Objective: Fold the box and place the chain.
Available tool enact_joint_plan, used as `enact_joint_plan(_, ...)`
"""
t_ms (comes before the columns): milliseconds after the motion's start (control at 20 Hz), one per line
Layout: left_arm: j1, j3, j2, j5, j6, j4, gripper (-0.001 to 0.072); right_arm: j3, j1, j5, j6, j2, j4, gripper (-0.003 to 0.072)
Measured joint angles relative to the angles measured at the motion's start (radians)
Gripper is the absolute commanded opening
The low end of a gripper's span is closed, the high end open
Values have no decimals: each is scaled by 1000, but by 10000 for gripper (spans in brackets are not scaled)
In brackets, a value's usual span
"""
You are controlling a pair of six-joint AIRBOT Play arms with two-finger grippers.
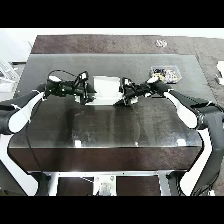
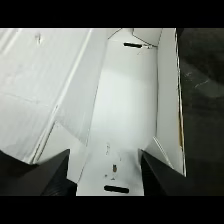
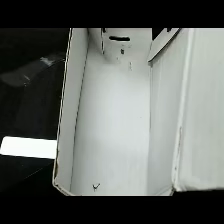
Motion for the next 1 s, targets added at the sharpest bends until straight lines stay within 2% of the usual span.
enact_joint_plan(100, -1, 0, -1, 3, 7, -15, 538, 0, 0, 0, 0, 0, 1, 469)
enact_joint_plan(200, -1, -1, -2, 5, 11, -24, 386, 0, 0, 0, 0, 0, 0, 469)
enact_joint_plan(250, 0, -1, -2, 7, 15, -32, 350, 0, 0, 0, 0, 0, 0, 469)
enact_joint_plan(300, -1, 0, -2, 2, 19, -35, 344, 0, 0, 2, -2, 0, -1, 469)
enact_joint_plan(350, -2, 0, -2, -2, 22, -36, 96, 0, 0, 5, -2, 0, -2, 469)
enact_joint_plan(400, -2, 0, -2, 0, 25, -41, 40, 0, 1, 10, -2, 0, -5, 469)
enact_joint_plan(700, 13, 0, 2, -11, 70, -18, 19, 0, 2, 10, -2, 0, -5, 469)
enact_joint_plan(1000, 143, 0, 68, -148, 130, -79, 18, 0, 2, 8, -2, 0, -4, 469)
